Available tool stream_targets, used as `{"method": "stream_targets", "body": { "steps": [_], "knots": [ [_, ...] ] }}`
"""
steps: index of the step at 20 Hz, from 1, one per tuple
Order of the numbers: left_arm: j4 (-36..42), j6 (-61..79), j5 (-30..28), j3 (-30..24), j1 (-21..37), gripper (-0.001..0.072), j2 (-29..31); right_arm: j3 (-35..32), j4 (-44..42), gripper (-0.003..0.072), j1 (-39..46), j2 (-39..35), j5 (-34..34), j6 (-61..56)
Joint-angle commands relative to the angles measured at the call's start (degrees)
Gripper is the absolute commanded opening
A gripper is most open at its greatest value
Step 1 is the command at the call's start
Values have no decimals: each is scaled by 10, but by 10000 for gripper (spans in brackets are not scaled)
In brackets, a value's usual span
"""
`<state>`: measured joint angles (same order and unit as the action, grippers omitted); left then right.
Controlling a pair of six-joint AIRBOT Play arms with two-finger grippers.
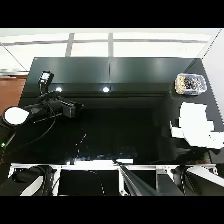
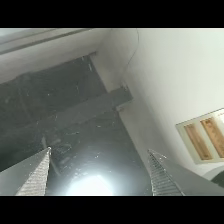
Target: Fold the box and place the chain.
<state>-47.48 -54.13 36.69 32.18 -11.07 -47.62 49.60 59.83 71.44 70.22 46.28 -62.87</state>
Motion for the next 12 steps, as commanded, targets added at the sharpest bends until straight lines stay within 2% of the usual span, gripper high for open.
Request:
{"method": "stream_targets", "body": {
  "steps": [1, 3, 6, 7, 8, 12],
  "knots": [
    [2, -3, 0, 1, 0, 709, 0, 51, 13, 720, 34, 84, 200, 94],
    [2, -3, -1, 1, 0, 709, 0, 59, 25, 720, 15, 94, 242, 184],
    [2, -3, -2, 1, 0, 709, 0, 62, 70, 720, -16, 94, 235, 215],
    [2, -3, -2, 1, 0, 709, 0, 65, 71, 625, -23, 94, 234, 220],
    [2, -4, -2, 1, 0, 710, 0, 72, 71, 492, -29, 94, 234, 220],
    [2, -3, -2, 1, 0, 709, 0, 93, 106, 482, -58, 94, 242, 219]
  ]
}}
